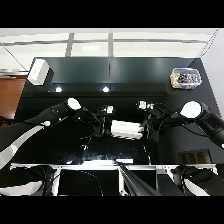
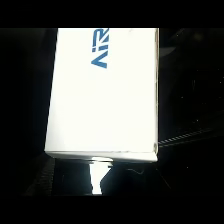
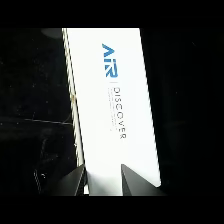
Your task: Fold the box and place the chain.
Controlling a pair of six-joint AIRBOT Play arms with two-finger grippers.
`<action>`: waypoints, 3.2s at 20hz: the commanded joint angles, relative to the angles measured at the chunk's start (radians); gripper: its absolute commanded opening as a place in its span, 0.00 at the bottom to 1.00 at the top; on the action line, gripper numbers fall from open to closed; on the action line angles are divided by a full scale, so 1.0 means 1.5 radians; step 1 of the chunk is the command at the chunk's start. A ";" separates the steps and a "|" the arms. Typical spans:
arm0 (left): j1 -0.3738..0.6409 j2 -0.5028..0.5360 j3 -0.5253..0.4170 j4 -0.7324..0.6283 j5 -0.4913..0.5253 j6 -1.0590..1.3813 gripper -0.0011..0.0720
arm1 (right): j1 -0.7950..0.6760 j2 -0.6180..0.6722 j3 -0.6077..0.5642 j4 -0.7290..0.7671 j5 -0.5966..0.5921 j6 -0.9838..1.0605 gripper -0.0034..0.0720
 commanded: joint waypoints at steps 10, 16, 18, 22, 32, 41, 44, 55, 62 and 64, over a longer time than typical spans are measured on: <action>0.000 0.000 0.001 0.000 0.001 0.001 0.47 | 0.000 0.000 -0.011 -0.003 -0.007 0.000 0.41; 0.000 0.000 0.001 0.000 0.001 0.001 0.47 | 0.024 0.000 -0.012 -0.003 -0.025 0.005 0.41; 0.000 0.000 0.001 0.000 0.001 0.001 0.47 | 0.024 0.000 -0.009 -0.003 -0.023 0.037 0.41; 0.000 0.000 0.001 0.000 0.001 0.001 0.47 | 0.023 0.006 0.023 -0.001 0.019 0.116 0.41; 0.000 0.000 0.001 0.001 0.001 0.001 0.47 | -0.036 0.016 -0.007 0.224 0.038 0.489 0.06; 0.000 0.000 0.001 0.001 0.000 0.001 0.47 | 0.007 -0.068 -0.074 0.364 -0.151 0.495 0.06; 0.000 0.000 0.001 0.001 0.000 0.001 0.47 | 0.012 -0.089 -0.076 0.315 -0.146 0.532 0.06; 0.000 0.000 0.001 0.001 0.000 0.001 0.47 | 0.036 -0.108 -0.077 0.282 -0.155 0.537 0.06; 0.000 0.000 0.001 0.001 0.000 0.001 0.47 | 0.024 -0.107 -0.067 0.292 -0.111 0.534 0.06; 0.000 0.000 0.001 0.001 0.000 0.001 0.47 | 0.002 -0.097 -0.054 0.325 -0.050 0.511 0.06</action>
